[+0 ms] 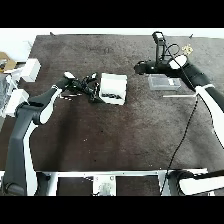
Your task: Fold the box and place the chain.
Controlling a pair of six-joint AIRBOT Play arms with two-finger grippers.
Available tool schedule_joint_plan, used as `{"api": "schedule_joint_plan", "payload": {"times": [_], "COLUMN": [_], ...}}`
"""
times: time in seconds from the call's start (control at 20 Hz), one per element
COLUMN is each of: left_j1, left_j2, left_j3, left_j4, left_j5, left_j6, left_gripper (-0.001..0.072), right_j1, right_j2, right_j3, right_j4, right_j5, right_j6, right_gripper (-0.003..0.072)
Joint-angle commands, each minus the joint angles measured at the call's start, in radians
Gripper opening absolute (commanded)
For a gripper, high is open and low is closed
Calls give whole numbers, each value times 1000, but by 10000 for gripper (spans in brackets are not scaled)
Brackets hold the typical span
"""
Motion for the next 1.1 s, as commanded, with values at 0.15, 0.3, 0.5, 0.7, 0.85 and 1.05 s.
{"api": "schedule_joint_plan", "payload": {"times": [0.15,0.3,0.5,0.7,0.85,1.05], "left_j1": [1,1,1,1,1,1], "left_j2": [0,0,0,0,0,0], "left_j3": [1,1,1,1,1,1], "left_j4": [0,0,0,0,0,0], "left_j5": [0,0,0,0,0,0], "left_j6": [0,0,0,0,0,0], "left_gripper": [408,408,407,407,408,407], "right_j1": [-74,-44,-5,8,37,79], "right_j2": [-247,-253,-195,-105,-98,-98], "right_j3": [113,110,37,-132,-198,-213], "right_j4": [409,436,465,517,517,518], "right_j5": [278,320,341,339,341,320], "right_j6": [-481,-613,-748,-890,-959,-1017], "right_gripper": [33,33,31,65,219,367]}}
